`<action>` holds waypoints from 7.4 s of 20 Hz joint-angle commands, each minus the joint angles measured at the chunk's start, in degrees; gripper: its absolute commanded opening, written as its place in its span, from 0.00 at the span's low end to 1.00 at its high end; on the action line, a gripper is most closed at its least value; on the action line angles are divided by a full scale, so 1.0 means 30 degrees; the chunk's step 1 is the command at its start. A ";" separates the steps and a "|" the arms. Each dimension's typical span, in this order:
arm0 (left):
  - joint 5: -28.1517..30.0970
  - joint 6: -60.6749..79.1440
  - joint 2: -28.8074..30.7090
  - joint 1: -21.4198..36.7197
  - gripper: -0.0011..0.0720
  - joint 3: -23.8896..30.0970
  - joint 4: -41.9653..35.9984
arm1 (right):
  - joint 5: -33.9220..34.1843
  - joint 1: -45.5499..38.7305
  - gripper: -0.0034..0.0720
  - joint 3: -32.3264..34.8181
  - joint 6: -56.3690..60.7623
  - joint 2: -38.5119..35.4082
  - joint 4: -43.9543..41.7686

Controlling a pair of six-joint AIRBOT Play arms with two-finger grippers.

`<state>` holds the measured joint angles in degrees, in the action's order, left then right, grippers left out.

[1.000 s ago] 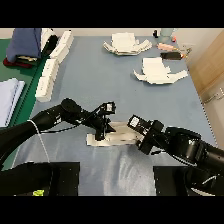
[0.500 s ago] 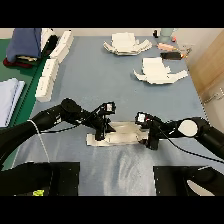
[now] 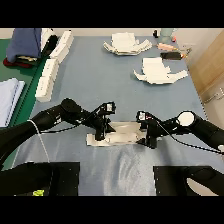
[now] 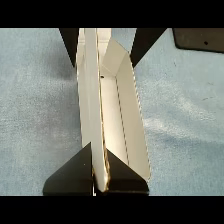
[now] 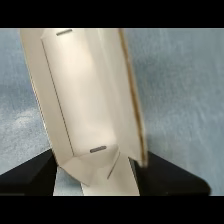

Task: Fold the box.

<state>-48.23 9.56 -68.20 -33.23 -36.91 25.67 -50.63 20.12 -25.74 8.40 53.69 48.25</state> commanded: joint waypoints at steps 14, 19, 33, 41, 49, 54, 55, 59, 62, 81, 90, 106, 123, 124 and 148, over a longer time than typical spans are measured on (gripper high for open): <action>0.0007 0.0000 -0.0007 0.0000 0.04 -0.0015 0.0007 | 0.0015 -0.0087 1.00 0.0138 -0.3118 0.1188 -0.1115; 0.0007 0.0000 -0.0007 0.0000 0.03 -0.0015 0.0007 | 0.0255 -0.0087 1.00 0.1545 -0.6069 0.1180 -0.2623; 0.0007 0.0000 -0.0007 0.0000 0.03 -0.0015 0.0007 | 0.0889 -0.0087 0.82 0.1581 -0.7031 0.1180 -0.3155; 0.0007 0.0000 -0.0007 0.0000 0.04 -0.0015 0.0007 | 0.0882 -0.0087 0.85 0.1581 -0.6936 0.1188 -0.2761; 0.0007 0.0000 -0.0007 0.0000 0.03 -0.0015 0.0007 | 0.0903 -0.0087 0.95 0.1581 -0.6441 0.1166 -0.2703; 0.0007 0.0000 -0.0007 0.0000 0.03 -0.0015 0.0007 | 0.1042 -0.0087 0.94 0.1581 -0.6455 0.1166 -0.2681; 0.0007 0.0000 -0.0007 0.0000 0.03 -0.0015 0.0007 | 0.1035 -0.0087 0.93 0.1581 -0.6455 0.1166 -0.2674; 0.0007 0.0000 -0.0007 0.0000 0.03 -0.0015 0.0007 | 0.1027 -0.0087 0.82 0.1581 -0.6462 0.1166 -0.2718; 0.0007 0.0000 -0.0007 0.0000 0.03 -0.0015 0.0007 | 0.1027 -0.0087 0.81 0.1581 -0.6462 0.1166 -0.2674; 0.0051 0.0000 -0.0007 0.0000 0.03 -0.0015 -0.0044 | 0.1035 -0.0087 0.82 0.1581 -0.6462 0.1166 -0.2696; 0.0204 -0.0058 -0.0007 0.0000 0.04 -0.0015 -0.0546 | 0.1035 -0.0087 0.82 0.1581 -0.6462 0.1166 -0.2688; -0.4976 -1.8841 0.6594 0.1443 0.03 -0.0051 1.0841 | 0.1035 -0.0087 0.82 0.1581 -0.6462 0.1166 -0.2681; 0.5763 -2.6862 0.0386 -0.1632 0.03 -0.0051 -0.1974 | 0.1035 -0.0087 0.82 0.1581 -0.6462 0.1166 -0.2674; 0.5574 -2.7219 -0.0095 -0.1632 0.03 -0.0051 -0.1974 | 0.1035 -0.0087 0.82 0.1581 -0.6462 0.1166 -0.2674; -0.1945 -2.3970 0.6156 0.3344 0.03 -0.1100 0.5421 | 0.1042 -0.0087 0.82 0.1581 -0.6462 0.1166 -0.2659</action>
<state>-45.69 -63.99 -56.23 -26.68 -39.99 27.33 -47.46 19.88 -20.99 -10.98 57.23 40.27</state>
